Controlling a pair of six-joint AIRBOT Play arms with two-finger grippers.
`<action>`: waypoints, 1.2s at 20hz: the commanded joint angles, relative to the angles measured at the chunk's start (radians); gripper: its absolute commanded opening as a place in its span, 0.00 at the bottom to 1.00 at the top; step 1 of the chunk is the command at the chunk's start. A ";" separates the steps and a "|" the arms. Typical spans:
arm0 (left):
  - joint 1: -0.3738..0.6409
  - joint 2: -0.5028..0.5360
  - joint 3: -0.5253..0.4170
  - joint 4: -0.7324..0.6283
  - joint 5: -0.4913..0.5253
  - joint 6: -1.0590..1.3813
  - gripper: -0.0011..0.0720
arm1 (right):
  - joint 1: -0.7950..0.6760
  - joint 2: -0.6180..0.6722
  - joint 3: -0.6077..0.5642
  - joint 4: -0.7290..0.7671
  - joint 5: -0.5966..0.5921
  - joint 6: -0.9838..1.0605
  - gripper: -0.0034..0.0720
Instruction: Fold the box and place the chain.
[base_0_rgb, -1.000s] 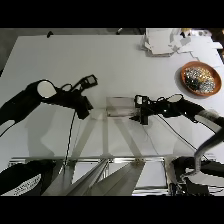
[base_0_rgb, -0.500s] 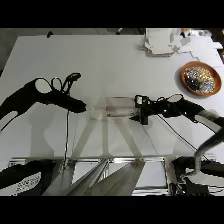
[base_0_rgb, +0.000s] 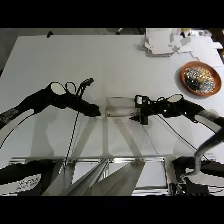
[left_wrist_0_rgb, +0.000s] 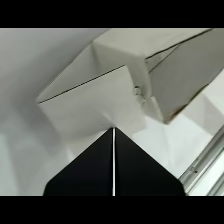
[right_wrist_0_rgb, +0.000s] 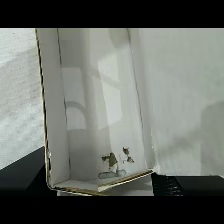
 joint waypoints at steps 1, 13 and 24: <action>-0.019 0.037 0.000 -0.058 0.021 0.011 0.03 | 0.000 0.000 0.000 0.000 0.000 0.000 0.65; 0.096 0.053 -0.011 0.272 0.028 -0.293 0.02 | 0.000 0.000 0.000 0.000 0.000 0.000 0.65; 0.031 -0.027 -0.011 0.129 0.116 -0.245 0.02 | 0.000 0.000 0.000 0.000 0.000 0.000 0.65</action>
